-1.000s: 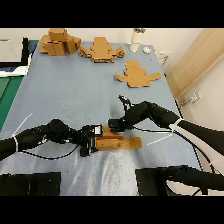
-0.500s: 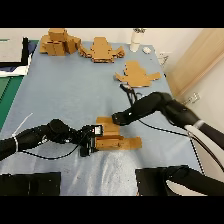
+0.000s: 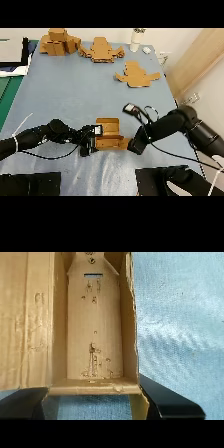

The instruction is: Fold the box.

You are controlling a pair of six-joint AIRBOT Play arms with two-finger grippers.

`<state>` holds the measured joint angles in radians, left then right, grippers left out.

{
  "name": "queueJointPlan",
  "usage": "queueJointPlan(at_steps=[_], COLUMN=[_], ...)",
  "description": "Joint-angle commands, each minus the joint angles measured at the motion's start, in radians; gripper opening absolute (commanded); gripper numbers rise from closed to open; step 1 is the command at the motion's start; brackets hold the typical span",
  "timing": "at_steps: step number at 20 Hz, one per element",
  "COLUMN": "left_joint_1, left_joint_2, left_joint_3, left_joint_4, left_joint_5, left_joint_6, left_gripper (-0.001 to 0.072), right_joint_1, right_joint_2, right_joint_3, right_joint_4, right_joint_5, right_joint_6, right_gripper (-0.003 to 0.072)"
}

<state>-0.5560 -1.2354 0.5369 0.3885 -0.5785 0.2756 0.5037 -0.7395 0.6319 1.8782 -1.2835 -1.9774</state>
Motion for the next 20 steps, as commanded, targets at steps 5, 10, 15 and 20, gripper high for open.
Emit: queueJointPlan(at_steps=[5,10,15,20], left_joint_1=[0.001,0.001,0.001,0.001], left_joint_2=[0.000,0.000,0.000,0.000], left_joint_3=[-0.001,-0.001,-0.001,-0.001], left_joint_4=[0.000,0.000,0.000,0.000], left_joint_5=[0.000,0.000,0.000,0.000], left_joint_6=[0.000,0.000,0.000,0.000], left_gripper=[0.0510,0.0509,0.0509,0.0509], right_joint_1=[0.016,0.016,0.016,0.016], right_joint_2=[-0.075,-0.103,-0.103,-0.103], right_joint_3=[-0.142,-0.142,-0.142,-0.142], right_joint_4=[-0.035,-0.003,0.119,0.124], right_joint_5=[0.364,0.412,0.412,0.401], right_joint_6=[-0.517,-0.584,-0.698,-0.721], right_gripper=[0.0598,0.0598,0.0578,0.0218])
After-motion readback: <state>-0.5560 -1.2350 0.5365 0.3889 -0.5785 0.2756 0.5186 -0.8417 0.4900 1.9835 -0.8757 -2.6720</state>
